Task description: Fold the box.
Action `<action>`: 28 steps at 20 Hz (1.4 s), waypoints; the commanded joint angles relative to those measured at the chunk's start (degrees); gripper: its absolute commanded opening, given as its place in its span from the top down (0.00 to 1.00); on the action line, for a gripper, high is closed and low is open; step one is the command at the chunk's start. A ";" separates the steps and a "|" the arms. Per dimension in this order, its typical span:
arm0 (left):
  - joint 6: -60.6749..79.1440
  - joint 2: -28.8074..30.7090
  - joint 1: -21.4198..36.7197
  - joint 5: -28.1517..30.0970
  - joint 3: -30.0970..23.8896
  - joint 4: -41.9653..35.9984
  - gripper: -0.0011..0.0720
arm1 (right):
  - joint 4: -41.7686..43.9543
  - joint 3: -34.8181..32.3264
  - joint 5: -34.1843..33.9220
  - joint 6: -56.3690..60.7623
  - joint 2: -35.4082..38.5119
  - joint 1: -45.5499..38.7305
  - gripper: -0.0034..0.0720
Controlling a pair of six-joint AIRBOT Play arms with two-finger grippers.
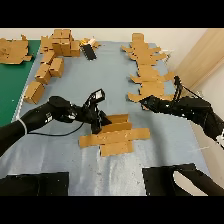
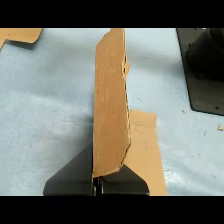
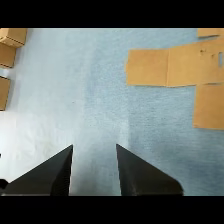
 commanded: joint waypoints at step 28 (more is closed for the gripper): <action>22.14 4.22 -1.92 4.68 -7.63 -7.52 0.97 | 0.00 -0.07 1.40 0.42 -0.39 1.22 0.41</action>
